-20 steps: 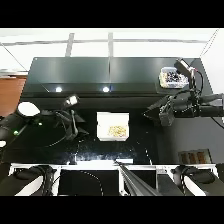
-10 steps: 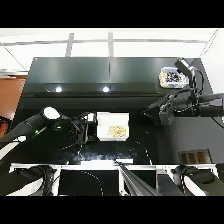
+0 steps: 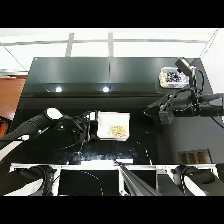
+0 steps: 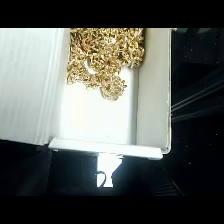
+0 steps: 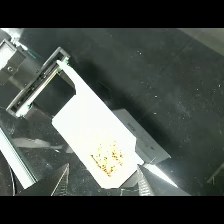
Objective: Fold the box and place the chain.
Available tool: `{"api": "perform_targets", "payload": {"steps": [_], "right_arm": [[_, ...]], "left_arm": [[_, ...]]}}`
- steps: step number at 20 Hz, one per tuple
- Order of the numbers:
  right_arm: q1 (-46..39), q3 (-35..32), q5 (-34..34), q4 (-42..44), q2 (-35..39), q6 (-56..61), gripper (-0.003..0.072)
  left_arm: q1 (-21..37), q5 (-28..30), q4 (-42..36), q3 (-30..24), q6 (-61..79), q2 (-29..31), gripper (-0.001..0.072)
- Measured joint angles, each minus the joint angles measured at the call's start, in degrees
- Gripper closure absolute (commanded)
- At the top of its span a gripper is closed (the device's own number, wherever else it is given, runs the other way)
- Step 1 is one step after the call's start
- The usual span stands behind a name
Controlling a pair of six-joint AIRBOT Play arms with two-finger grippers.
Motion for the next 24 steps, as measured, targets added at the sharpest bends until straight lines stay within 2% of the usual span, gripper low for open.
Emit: {"api": "perform_targets", "payload": {"steps": [11, 16, 17, 18, 19, 21, 22, 23, 24], "right_arm": [[0.00, 0.02, -0.11, -0.02, -0.15, 0.00, 0.0186], [0.00, 0.02, -0.66, -0.02, -0.15, 0.00, 0.0185], [0.00, 0.00, -0.76, -0.02, -0.15, 0.00, 0.0186], [0.00, 0.02, -0.85, -0.02, -0.15, 0.00, 0.0186], [0.07, 0.00, -1.09, -0.02, -0.15, 0.00, 0.0186], [1.05, -0.68, -2.49, -0.31, -0.20, 0.09, 0.0184], [2.14, -1.44, -3.76, -0.39, -0.22, 0.26, 0.0068], [3.43, -2.29, -5.55, -0.83, -0.24, 0.50, 0.0023], [4.87, -3.10, -7.56, -1.70, -0.55, 1.05, 0.0023]], "left_arm": [[0.00, -0.59, -0.81, 0.02, 1.79, -0.02, 0.0004], [-0.20, -1.99, -0.83, 0.00, 3.54, -0.02, 0.0029], [-0.28, -2.03, -0.87, 0.02, 3.69, -0.02, 0.0093], [-0.35, -1.99, -0.90, 0.02, 3.72, -0.02, 0.0278], [-0.42, -1.97, -0.98, 0.02, 3.87, -0.02, 0.0426], [-0.46, -1.84, -1.01, 0.00, 3.82, -0.02, 0.0429], [-0.48, -1.77, -1.01, 0.02, 3.80, -0.02, 0.0429], [-0.48, -1.75, -1.01, 0.02, 3.76, -0.02, 0.0429], [-0.48, -1.62, -1.03, 0.02, 3.69, -0.02, 0.0429]]}}
